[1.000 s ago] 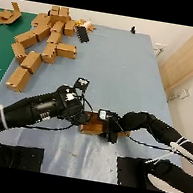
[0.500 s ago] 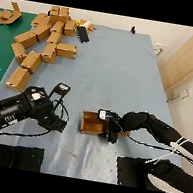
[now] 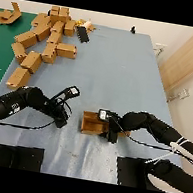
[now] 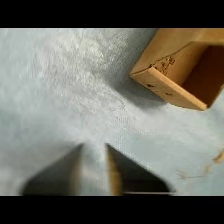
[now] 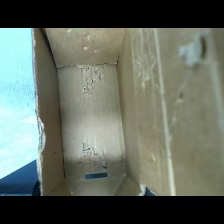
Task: Fold the box.
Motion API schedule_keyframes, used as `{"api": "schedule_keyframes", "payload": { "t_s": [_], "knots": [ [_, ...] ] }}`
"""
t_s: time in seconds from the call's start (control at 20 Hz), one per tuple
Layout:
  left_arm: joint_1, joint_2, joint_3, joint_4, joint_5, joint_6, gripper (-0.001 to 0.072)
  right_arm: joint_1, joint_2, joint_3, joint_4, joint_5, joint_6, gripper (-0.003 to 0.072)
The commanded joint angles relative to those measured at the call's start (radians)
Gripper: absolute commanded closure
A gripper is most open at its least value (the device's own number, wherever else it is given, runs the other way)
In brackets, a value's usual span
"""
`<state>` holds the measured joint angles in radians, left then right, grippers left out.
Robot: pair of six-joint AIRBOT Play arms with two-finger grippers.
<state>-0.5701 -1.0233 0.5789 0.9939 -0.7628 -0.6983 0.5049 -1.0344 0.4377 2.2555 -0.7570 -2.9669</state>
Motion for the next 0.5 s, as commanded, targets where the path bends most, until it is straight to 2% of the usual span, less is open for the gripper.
{"api": "schedule_keyframes", "payload": {
  "t_s": [0.0,0.2,0.45],
  "knots": [
    [-0.024,-0.036,-0.006,-0.058,0.114,0.371,0.0015,0.000,0.000,0.000,0.000,0.019,0.000,0.0114],
    [-0.091,-0.037,-0.007,-0.198,0.123,0.522,0.0015,0.000,0.000,0.000,0.000,0.024,0.000,0.0113],
    [-0.141,-0.070,-0.008,-0.214,0.122,0.603,0.0015,0.000,0.000,0.000,0.000,0.024,0.000,0.0114]
  ]
}}
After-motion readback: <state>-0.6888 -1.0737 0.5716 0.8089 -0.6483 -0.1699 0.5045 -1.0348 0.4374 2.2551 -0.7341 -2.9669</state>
